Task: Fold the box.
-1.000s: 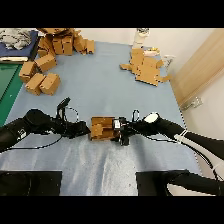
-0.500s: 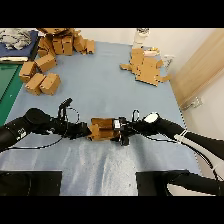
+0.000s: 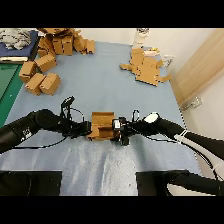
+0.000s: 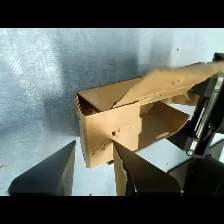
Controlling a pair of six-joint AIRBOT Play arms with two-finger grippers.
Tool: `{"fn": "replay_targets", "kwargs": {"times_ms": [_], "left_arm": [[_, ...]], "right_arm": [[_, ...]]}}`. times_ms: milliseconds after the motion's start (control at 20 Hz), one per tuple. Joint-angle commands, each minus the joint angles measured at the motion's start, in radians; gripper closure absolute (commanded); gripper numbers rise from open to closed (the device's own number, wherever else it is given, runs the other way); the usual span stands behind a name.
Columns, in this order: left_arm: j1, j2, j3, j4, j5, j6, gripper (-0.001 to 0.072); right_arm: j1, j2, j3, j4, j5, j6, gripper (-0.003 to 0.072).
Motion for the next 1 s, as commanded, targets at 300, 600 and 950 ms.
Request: {"fn": "replay_targets", "kwargs": {"times_ms": [300,600,950], "left_arm": [[-0.150,-0.063,0.084,0.206,0.012,-0.300,0.0348],[-0.226,-0.117,0.190,0.455,-0.089,-0.512,0.0347],[-0.301,-0.185,0.242,0.546,-0.165,-0.620,0.0347]], "right_arm": [[0.001,0.000,0.000,-0.001,0.000,0.000,0.0230],[0.001,0.000,0.000,-0.001,0.000,0.000,0.0230],[0.001,0.000,0.000,-0.001,0.000,0.000,0.0230]]}}
